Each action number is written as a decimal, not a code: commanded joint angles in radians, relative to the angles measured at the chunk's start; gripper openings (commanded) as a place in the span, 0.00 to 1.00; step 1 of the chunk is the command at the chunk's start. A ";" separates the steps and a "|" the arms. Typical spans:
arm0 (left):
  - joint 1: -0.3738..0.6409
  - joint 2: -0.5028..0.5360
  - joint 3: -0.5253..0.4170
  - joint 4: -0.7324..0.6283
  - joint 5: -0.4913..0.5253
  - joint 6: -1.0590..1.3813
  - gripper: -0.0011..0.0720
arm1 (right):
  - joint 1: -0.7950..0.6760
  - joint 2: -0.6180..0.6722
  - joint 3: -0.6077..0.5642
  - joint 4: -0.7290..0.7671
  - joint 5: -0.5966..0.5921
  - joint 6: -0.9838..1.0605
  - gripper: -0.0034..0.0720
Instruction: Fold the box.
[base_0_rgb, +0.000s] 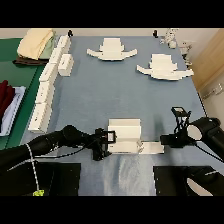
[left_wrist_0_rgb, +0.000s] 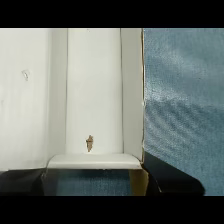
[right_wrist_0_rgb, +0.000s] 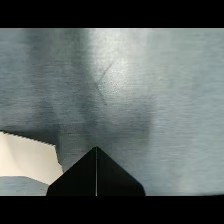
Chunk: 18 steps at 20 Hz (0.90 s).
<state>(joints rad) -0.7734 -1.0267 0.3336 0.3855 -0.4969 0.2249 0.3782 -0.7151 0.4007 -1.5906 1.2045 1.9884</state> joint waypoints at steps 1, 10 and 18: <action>0.000 0.000 0.000 0.000 0.000 0.000 0.63 | -0.029 -0.016 -0.037 0.176 -0.072 -0.046 0.05; 0.000 0.000 0.000 0.000 0.000 0.000 0.63 | -0.029 0.126 -0.036 0.242 -0.034 -0.053 0.05; 0.000 0.000 0.000 0.000 0.000 0.000 0.63 | -0.029 0.116 -0.036 0.377 -0.050 -0.153 0.05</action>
<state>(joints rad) -0.7734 -1.0264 0.3332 0.3855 -0.4976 0.2245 0.3489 -0.5884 0.3645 -1.3094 1.1786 1.8977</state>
